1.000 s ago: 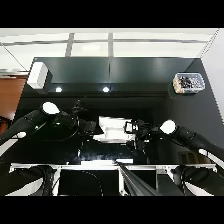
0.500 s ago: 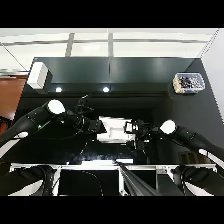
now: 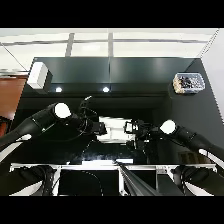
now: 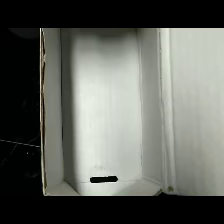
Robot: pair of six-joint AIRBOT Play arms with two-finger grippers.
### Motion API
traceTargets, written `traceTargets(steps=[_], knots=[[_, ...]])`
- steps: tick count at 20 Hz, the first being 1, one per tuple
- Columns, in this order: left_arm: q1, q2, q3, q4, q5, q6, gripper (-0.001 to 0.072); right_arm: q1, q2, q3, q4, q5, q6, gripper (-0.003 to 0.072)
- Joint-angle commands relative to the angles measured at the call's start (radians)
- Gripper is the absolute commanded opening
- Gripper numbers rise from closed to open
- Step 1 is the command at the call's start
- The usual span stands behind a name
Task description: Fold the box and place the chain.
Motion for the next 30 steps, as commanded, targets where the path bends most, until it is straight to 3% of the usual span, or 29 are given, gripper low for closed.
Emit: traceTargets(steps=[1, 6, 9, 15, 21, 23, 25, 30], knots=[[-0.037, 0.000, 0.001, 0.049, 0.035, -0.053, 0.0487, 0.001, 0.000, 0.000, 0.000, 0.000, 0.000, 0.0170], [-0.060, 0.000, 0.001, 0.111, 0.069, -0.134, 0.0486, 0.001, 0.000, 0.000, 0.000, 0.000, 0.000, 0.0170], [-0.109, -0.011, 0.023, 0.309, 0.055, -0.306, 0.0487, 0.001, 0.000, 0.000, 0.000, 0.000, 0.001, 0.0170], [-0.273, -0.071, 0.156, 0.631, 0.014, -0.625, 0.0486, 0.001, 0.000, 0.000, 0.000, 0.000, 0.001, 0.0169], [-0.316, -0.171, 0.205, 0.640, -0.126, -0.732, 0.0486, 0.001, 0.000, 0.000, 0.000, 0.000, 0.000, 0.0170], [-0.316, -0.171, 0.205, 0.640, -0.129, -0.797, 0.0475, 0.001, 0.000, 0.000, 0.000, 0.000, 0.000, 0.0170], [-0.316, -0.171, 0.206, 0.639, -0.107, -0.840, 0.0335, 0.001, 0.000, 0.000, 0.000, 0.000, 0.000, 0.0169], [-0.316, -0.172, 0.208, 0.616, -0.081, -0.853, 0.0326, 0.001, 0.000, 0.000, 0.000, 0.000, 0.000, 0.0170]])
